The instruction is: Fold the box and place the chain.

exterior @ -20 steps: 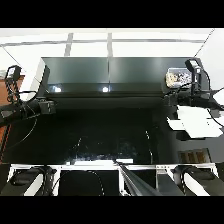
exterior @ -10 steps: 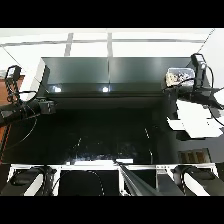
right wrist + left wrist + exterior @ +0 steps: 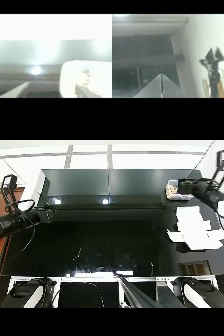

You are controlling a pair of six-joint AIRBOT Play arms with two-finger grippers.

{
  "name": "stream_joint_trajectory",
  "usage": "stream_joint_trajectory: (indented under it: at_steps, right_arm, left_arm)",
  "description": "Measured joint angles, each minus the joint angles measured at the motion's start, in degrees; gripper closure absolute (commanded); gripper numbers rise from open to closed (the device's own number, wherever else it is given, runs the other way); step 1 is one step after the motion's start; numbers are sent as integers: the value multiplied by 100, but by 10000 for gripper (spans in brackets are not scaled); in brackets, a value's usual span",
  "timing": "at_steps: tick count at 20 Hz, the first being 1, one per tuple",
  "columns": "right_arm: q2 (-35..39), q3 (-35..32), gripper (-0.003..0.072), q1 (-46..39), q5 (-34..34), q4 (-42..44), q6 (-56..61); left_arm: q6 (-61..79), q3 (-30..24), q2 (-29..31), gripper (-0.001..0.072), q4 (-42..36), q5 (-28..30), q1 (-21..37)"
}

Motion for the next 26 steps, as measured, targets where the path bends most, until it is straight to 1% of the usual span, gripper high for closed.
stream_joint_trajectory:
  at_steps: [1, 3, 5, 7, 9, 11, 14, 16, 17, 18, 21, 22, 23, 24, 25, 26]
  right_arm:
    - [-76, 2, -34, -238, 22, -52, 92]
    - [-326, 63, -32, -892, 310, -111, 297]
    - [-734, 334, -32, -1805, 802, -168, 632]
    - [-1268, 844, -32, -2837, 1488, -192, 876]
    - [-1847, 1467, -32, -3799, 2345, -210, 907]
    - [-2446, 2129, -32, -4562, 3373, -225, 737]
    - [-3272, 2968, -31, -5206, 4986, -343, 114]
    - [-3617, 3248, -31, -5335, 5613, -586, -319]
    - [-3733, 3327, -26, -5344, 5805, -708, -516]
    - [-3823, 3390, 86, -5335, 5963, -811, -723]
    - [-3998, 3491, 90, -5222, 6238, -973, -1147]
    - [-4044, 3501, 192, -5182, 6293, -994, -1226]
    - [-4085, 3515, 308, -5145, 6330, -1005, -1283]
    - [-4109, 3526, 529, -5110, 6376, -999, -1333]
    - [-4129, 3530, 682, -5075, 6404, -986, -1360]
    - [-4142, 3536, 673, -5045, 6446, -984, -1397]
  left_arm:
    - [-22, 0, -28, 7, -28, 144, 0]
    - [-109, 0, -133, 3, -72, 313, -9]
    - [-155, 0, -293, 6, -96, 411, -9]
    - [-175, 0, -466, 6, -127, 468, -11]
    - [-177, 0, -632, 5, -179, 481, -11]
    - [-175, 0, -769, 5, -212, 481, -11]
    - [-197, 0, -973, 5, -315, 483, -11]
    - [-195, 0, -1106, 5, -376, 483, -11]
    - [-190, 0, -1163, 5, -400, 483, -11]
    - [-175, 0, -1209, 5, -420, 483, -9]
    - [-168, 0, -1287, 5, -439, 490, -9]
    - [-164, 0, -1303, 5, -442, 490, -9]
    - [-155, 0, -1311, 6, -444, 496, -9]
    - [-155, 0, -1318, 6, -439, 496, -7]
    - [-153, 0, -1327, 6, -426, 494, -4]
    - [-155, 0, -1327, 6, -411, 496, -4]
